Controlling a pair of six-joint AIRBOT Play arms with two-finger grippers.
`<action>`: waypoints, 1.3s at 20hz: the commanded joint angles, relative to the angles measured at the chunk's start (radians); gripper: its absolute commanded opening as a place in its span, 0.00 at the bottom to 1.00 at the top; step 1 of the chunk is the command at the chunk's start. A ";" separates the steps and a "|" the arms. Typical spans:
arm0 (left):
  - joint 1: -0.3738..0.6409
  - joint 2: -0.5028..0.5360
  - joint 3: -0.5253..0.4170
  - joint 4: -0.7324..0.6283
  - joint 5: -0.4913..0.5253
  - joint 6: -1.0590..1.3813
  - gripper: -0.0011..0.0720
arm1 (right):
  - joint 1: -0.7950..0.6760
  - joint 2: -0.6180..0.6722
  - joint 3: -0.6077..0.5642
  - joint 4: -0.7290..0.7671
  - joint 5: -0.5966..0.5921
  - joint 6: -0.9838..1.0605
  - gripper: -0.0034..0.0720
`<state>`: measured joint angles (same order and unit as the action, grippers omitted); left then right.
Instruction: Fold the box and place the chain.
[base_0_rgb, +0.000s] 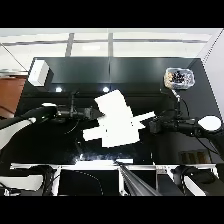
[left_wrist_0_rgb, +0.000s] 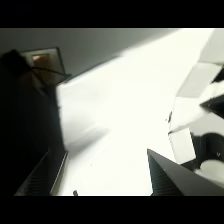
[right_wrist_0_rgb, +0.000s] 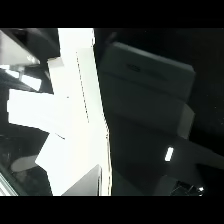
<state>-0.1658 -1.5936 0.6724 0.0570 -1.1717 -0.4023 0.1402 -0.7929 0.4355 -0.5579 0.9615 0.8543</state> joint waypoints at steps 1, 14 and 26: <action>-0.019 -0.076 0.088 0.073 -0.092 0.084 0.97 | 0.001 0.001 -0.001 0.000 0.003 0.015 0.10; -0.034 -0.076 0.129 0.210 -0.250 0.153 0.58 | 0.001 0.001 -0.001 -0.046 0.000 0.047 0.10; -0.071 -0.023 0.158 0.334 -0.235 0.168 0.04 | -0.159 0.001 0.125 -0.380 0.174 0.092 0.98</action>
<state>-0.2237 -1.6497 0.8154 0.3542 -1.4002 -0.2401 0.0586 -0.7929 0.4927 -0.7406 1.0405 0.9371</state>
